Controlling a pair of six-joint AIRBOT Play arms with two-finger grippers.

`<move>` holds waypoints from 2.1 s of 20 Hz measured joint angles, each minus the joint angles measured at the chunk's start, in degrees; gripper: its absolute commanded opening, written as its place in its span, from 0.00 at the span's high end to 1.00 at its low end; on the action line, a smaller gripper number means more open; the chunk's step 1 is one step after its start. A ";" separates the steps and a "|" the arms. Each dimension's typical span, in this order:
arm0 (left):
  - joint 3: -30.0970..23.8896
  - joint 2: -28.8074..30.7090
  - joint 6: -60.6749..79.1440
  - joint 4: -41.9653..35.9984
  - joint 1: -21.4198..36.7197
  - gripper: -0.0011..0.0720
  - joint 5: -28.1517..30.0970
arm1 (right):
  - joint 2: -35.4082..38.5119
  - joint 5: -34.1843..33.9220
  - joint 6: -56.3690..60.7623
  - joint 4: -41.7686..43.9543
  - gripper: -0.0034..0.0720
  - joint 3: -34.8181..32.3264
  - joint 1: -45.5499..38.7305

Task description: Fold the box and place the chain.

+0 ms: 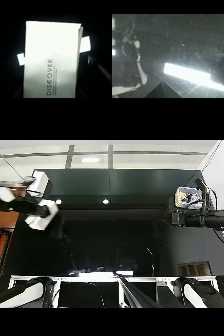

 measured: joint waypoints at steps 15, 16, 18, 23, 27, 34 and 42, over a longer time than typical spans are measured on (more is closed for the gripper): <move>14.23 -18.75 13.70 -8.00 13.81 0.55 12.94 | 0.00 -2.40 0.02 -0.20 0.94 -0.13 0.00; 14.64 -19.74 13.94 -8.22 13.79 0.20 13.14 | 0.00 -2.64 0.02 -0.20 0.94 -0.11 0.00; 15.26 -20.96 14.10 -8.68 13.62 0.01 13.62 | 0.00 -3.02 0.00 -0.20 0.94 -0.11 0.00; 21.99 -20.55 14.08 -8.68 12.44 0.01 7.37 | 0.00 -3.23 0.02 -0.28 0.94 0.61 0.00; 29.99 -16.87 9.51 -8.94 11.67 0.95 -1.70 | 0.13 2.21 0.11 -1.64 0.94 6.16 0.00; 18.58 1.53 6.49 -18.97 6.32 0.95 -4.74 | 5.92 -2.05 0.17 -8.22 0.94 4.76 1.46; -21.66 28.20 12.22 -22.80 -4.52 0.95 18.78 | 8.61 -29.77 -3.67 -11.72 0.94 -8.68 3.23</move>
